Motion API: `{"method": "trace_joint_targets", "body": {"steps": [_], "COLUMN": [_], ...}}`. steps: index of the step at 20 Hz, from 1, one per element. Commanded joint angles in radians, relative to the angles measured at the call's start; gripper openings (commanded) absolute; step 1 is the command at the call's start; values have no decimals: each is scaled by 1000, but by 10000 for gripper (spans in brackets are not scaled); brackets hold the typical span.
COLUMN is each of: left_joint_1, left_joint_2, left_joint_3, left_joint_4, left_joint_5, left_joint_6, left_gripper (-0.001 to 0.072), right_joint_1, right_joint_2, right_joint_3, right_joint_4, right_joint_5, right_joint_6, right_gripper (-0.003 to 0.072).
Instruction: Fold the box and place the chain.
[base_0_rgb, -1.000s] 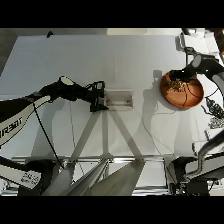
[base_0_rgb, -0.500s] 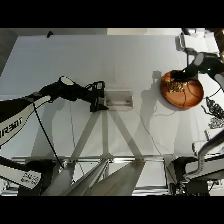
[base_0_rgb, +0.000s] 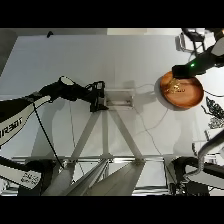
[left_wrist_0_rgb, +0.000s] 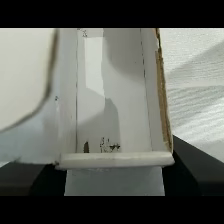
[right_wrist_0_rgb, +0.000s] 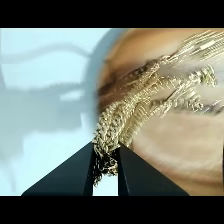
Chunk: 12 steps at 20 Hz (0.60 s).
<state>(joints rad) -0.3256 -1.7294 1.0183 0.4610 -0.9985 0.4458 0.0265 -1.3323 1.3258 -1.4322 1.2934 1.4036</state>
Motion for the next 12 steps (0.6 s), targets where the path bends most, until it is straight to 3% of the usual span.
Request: {"method": "trace_joint_targets", "body": {"steps": [1, 6, 12], "left_joint_1": [0, 0, 0], "left_joint_2": [0, 0, 0], "left_joint_3": [0, 0, 0], "left_joint_4": [0, 0, 0], "left_joint_5": [0, 0, 0], "left_joint_6": [0, 0, 0], "left_gripper": [226, 226, 226], "right_joint_1": [134, 312, 444], "right_joint_2": [36, 36, 35], "right_joint_3": [-1, -1, -1], "right_joint_4": [15, 46, 171], "right_joint_5": [121, 49, -140], "right_joint_6": [-21, -16, -17], "right_gripper": [8, 9, 9]}}
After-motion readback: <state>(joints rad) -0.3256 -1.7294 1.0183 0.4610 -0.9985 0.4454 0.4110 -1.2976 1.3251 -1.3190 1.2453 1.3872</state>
